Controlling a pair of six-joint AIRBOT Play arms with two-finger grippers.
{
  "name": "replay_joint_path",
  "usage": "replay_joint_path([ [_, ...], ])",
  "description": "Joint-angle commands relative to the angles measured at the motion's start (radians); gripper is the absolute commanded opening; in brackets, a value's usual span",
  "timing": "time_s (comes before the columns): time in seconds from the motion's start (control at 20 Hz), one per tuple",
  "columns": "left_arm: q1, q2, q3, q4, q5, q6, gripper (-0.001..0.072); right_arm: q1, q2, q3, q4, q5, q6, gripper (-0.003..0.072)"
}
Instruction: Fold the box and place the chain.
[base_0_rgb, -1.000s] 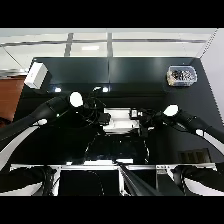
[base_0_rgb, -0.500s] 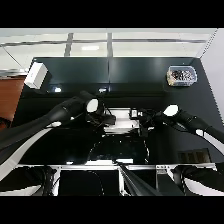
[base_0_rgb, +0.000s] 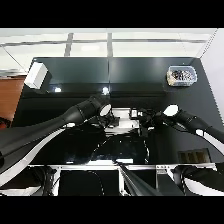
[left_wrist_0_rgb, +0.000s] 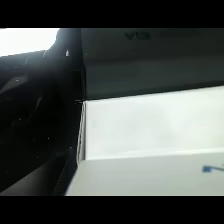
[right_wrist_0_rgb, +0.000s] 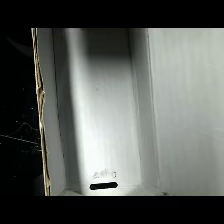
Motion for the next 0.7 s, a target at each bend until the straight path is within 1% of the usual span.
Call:
replay_joint_path([
  [0.0, -0.002, -0.004, 0.016, 0.01, -0.005, -0.022, 0.0388, 0.0, -0.001, 0.0, 0.0, 0.0, 0.0, 0.0136],
  [0.05, -0.001, -0.004, 0.021, 0.01, -0.005, -0.022, 0.0373, 0.0, -0.001, 0.0, 0.0, 0.0, 0.0, 0.0136],
  [0.15, 0.003, -0.004, 0.024, 0.01, -0.005, -0.022, 0.0147, 0.0, -0.001, 0.0, 0.0, 0.0, 0.0, 0.0136],
  [0.2, 0.005, -0.004, 0.025, 0.01, -0.006, -0.022, 0.0049, 0.0, -0.001, 0.0, 0.0, 0.0, 0.0, 0.0136],
  [0.25, 0.007, -0.004, 0.025, 0.01, -0.006, -0.021, 0.0023, 0.0, -0.001, 0.0, 0.0, 0.0, 0.0, 0.0137],
  [0.45, 0.007, -0.004, 0.025, 0.01, -0.006, -0.021, 0.003, 0.0, -0.001, 0.0, 0.0, 0.0, 0.0, 0.0137],
  [0.5, 0.007, -0.004, 0.025, 0.01, -0.007, -0.021, 0.0136, 0.0, -0.001, 0.0, 0.0, 0.0, 0.0, 0.0136],
  [0.55, 0.007, -0.004, 0.025, 0.01, -0.009, -0.022, 0.031, 0.0, -0.001, 0.0, 0.0, 0.0, 0.0, 0.0137],
  [0.6, 0.007, -0.004, 0.025, 0.01, -0.011, -0.021, 0.0362, 0.0, -0.001, 0.0, 0.0, 0.0, 0.0, 0.0137],
  [0.65, 0.008, -0.004, 0.025, 0.011, -0.013, -0.022, 0.0362, 0.0, -0.001, 0.0, 0.0, 0.0, 0.0, 0.0136],
])
